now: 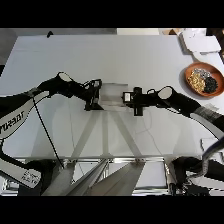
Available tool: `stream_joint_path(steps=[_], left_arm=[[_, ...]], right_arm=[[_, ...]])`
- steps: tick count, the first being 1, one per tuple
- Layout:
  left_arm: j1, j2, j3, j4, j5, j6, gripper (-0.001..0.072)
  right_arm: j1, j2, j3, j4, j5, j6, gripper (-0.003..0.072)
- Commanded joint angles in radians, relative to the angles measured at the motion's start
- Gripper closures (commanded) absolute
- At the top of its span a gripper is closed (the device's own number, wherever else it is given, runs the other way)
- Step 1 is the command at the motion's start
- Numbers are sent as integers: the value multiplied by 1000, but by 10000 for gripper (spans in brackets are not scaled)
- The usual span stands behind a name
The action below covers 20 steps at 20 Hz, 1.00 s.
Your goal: Fold the box and place the chain.
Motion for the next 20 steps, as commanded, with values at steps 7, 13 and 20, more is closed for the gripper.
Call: stream_joint_path(steps=[7, 13, 20], left_arm=[[1, 1, 0, 0, 0, 0, 435], [1, 1, 0, 0, 0, 0, 435], [1, 1, 0, 1, 0, 0, 435]], right_arm=[[1, -1, 0, 120, -1, -2, 670], [1, -1, 0, 127, 0, 0, 383], [1, -1, 0, 127, 29, 4, 596]])
